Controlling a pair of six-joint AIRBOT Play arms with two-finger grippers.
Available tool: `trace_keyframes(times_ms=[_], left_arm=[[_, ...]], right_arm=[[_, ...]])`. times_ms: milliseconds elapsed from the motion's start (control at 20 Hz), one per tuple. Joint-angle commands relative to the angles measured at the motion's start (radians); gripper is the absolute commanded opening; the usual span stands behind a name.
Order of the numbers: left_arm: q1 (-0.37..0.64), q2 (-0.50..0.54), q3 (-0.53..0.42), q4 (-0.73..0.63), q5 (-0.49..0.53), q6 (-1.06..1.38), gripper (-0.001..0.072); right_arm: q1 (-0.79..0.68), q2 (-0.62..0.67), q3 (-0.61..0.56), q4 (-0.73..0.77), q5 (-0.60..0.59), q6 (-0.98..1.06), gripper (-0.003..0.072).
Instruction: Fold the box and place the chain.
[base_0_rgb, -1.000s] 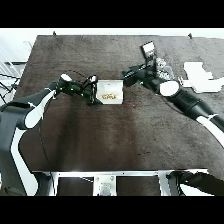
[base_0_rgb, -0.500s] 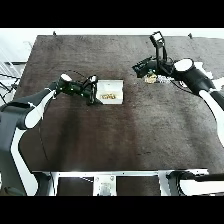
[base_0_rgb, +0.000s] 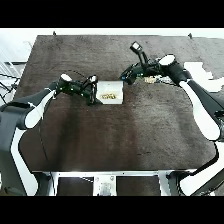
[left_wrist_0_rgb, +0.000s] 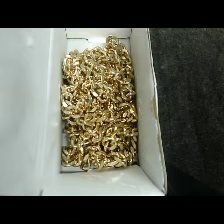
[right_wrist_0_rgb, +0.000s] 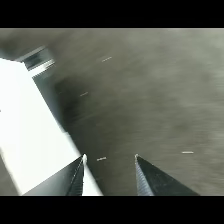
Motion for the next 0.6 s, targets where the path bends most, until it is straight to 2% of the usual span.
trace_keyframes(times_ms=[0, 200, 300, 350, 550], left_arm=[[0.001, 0.001, 0.001, 0.0, 0.0, 0.0, 0.049], [0.001, 0.001, 0.001, 0.0, 0.0, 0.0, 0.0491], [0.001, 0.001, 0.001, 0.0, 0.0, 0.0, 0.0491], [0.001, 0.001, 0.001, 0.0, 0.0, 0.0, 0.049], [0.001, 0.001, 0.001, 0.0, 0.0, 0.0, 0.049]], right_arm=[[0.038, -0.015, 0.012, -0.031, 0.133, -0.004, 0.0355], [0.066, -0.015, 0.013, -0.034, 0.154, -0.005, 0.0359], [0.082, -0.015, 0.013, -0.059, 0.154, -0.005, 0.0382], [0.09, -0.015, 0.013, -0.078, 0.154, -0.006, 0.0417], [0.103, -0.015, 0.013, -0.091, 0.154, -0.016, 0.0417]])
